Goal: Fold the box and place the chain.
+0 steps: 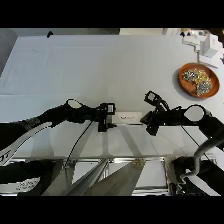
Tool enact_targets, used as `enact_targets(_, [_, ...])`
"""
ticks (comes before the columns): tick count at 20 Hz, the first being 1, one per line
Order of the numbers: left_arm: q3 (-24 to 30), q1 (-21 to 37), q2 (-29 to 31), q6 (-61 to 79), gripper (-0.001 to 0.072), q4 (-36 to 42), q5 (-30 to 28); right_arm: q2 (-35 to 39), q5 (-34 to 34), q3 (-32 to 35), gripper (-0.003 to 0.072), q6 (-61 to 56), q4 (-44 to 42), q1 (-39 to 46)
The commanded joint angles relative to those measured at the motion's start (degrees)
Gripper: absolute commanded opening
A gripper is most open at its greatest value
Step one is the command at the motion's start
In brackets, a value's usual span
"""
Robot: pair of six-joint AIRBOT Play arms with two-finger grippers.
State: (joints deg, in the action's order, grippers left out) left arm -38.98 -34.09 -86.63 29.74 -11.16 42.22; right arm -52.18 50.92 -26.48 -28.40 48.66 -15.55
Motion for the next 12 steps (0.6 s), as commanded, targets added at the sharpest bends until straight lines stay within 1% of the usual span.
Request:
enact_targets(1, [0.0,0.1,0.0,0.0,0.0254,0.0,0.0,0.0,1.4,0.1,0.0016,-0.5,1.6,0.0])
enact_targets(6, [0.0,0.0,0.0,0.0,0.0254,0.0,0.0,0.2,0.1,2.9,0.0016,-3.6,3.0,0.0])
enact_targets(9, [0.0,0.0,0.0,0.0,0.0254,0.0,0.0,3.6,1.4,0.7,0.0016,-7.4,4.5,0.0])
enact_targets(12, [0.0,0.0,0.0,0.0,0.0254,0.0,0.0,8.6,4.0,-4.1,0.0016,-12.7,9.8,0.0])
